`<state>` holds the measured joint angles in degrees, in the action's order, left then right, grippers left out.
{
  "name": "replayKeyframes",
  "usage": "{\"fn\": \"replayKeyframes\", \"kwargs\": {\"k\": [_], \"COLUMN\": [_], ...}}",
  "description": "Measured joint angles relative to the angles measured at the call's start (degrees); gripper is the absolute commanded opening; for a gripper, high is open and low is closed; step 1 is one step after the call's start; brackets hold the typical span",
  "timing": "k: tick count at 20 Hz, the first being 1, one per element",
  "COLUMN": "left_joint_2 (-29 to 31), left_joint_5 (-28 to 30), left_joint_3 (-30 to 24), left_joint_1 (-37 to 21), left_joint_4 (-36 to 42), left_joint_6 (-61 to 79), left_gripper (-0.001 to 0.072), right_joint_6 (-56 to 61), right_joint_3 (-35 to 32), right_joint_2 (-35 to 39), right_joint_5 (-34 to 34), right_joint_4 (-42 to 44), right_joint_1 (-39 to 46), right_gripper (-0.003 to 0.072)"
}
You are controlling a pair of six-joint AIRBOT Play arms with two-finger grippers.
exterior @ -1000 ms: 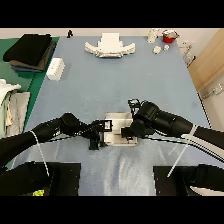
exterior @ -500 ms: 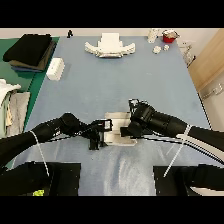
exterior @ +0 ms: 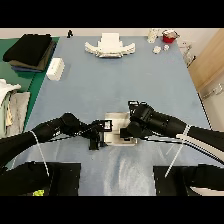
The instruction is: Fold the box.
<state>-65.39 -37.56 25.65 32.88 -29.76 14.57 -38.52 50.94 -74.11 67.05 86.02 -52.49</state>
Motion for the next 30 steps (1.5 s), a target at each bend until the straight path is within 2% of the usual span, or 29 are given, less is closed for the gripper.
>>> {"fn": "replayKeyframes", "kwargs": {"k": [1, 2, 3, 4, 5, 8, 9, 10, 11, 19, 21, 22, 23, 25, 28, 30], "left_joint_2": [0.0, 0.0, 0.0, 0.0, 0.0, 0.0, 0.0, 0.0, 0.0, 0.0, 0.0, 0.0, 0.0, 0.0, 0.0, 0.0], "left_joint_5": [0.0, 0.0, 0.0, 0.0, 0.0, 0.0, 0.0, 0.0, 0.0, 0.0, 0.0, 0.0, 0.0, 0.0, 0.0, 0.0], "left_joint_3": [0.0, 0.0, 0.0, 0.0, 0.0, 0.0, 0.0, 0.0, 0.0, 0.0, 0.0, 0.0, 0.0, 0.0, 0.0, 0.0], "left_joint_1": [0.0, 0.0, 0.0, 0.0, 0.0, 0.0, 0.0, 0.0, 0.0, 0.0, 0.0, 0.0, 0.0, 0.0, 0.0, 0.0], "left_joint_4": [0.0, 0.0, 0.0, 0.0, 0.0, 0.02, 0.02, 0.02, 0.0, 0.0, 0.0, 0.02, 0.02, 0.02, 0.02, 0.02], "left_joint_6": [0.0, 0.0, -0.02, -0.04, -0.04, -0.2, -0.17, -0.15, -0.11, -0.07, -0.07, -0.07, -0.07, -0.07, -0.07, -0.07], "left_gripper": [0.0498, 0.0498, 0.0498, 0.0498, 0.0498, 0.0498, 0.0498, 0.0498, 0.0498, 0.0498, 0.0498, 0.0498, 0.0498, 0.0498, 0.0498, 0.0498], "right_joint_6": [0.09, 0.2, 0.28, 0.39, 0.44, 0.52, 0.35, 0.02, -0.09, -0.52, -0.94, -1.33, -2.16, -4.22, -9.42, -15.58], "right_joint_3": [-0.04, -0.07, -0.11, -0.17, -0.26, -0.39, -0.37, -0.42, -0.55, 2.8, 4.52, 5.31, 6.03, 6.95, 6.82, 5.99], "right_joint_2": [0.0, -0.04, -0.11, -0.24, -0.39, -0.79, -0.9, -0.98, -1.22, 1.33, 3.63, 4.96, 6.47, 8.94, 9.62, 8.11], "right_joint_5": [0.39, 0.57, 0.83, 0.96, 0.96, 1.2, 1.27, 1.33, 1.38, 6.08, 7.76, 8.52, 8.96, 9.75, 10.25, 7.93], "right_joint_4": [0.02, 0.09, 0.11, 0.33, 0.83, 1.18, 1.31, 1.31, 1.66, -0.33, -1.46, -2.08, -2.51, -3.26, -3.96, -0.52], "right_joint_1": [-0.02, 0.0, 0.0, 0.0, 0.0, 0.0, 0.02, 0.02, 0.0, 0.02, 0.33, 0.76, 1.44, 4.24, 12.9, 20.46], "right_gripper": [0.0359, 0.0359, 0.0308, 0.0176, 0.0006, 0.0005, 0.0072, 0.0313, 0.0379, 0.0379, 0.0378, 0.0325, 0.0185, 0.0014, 0.0005, 0.0005]}}
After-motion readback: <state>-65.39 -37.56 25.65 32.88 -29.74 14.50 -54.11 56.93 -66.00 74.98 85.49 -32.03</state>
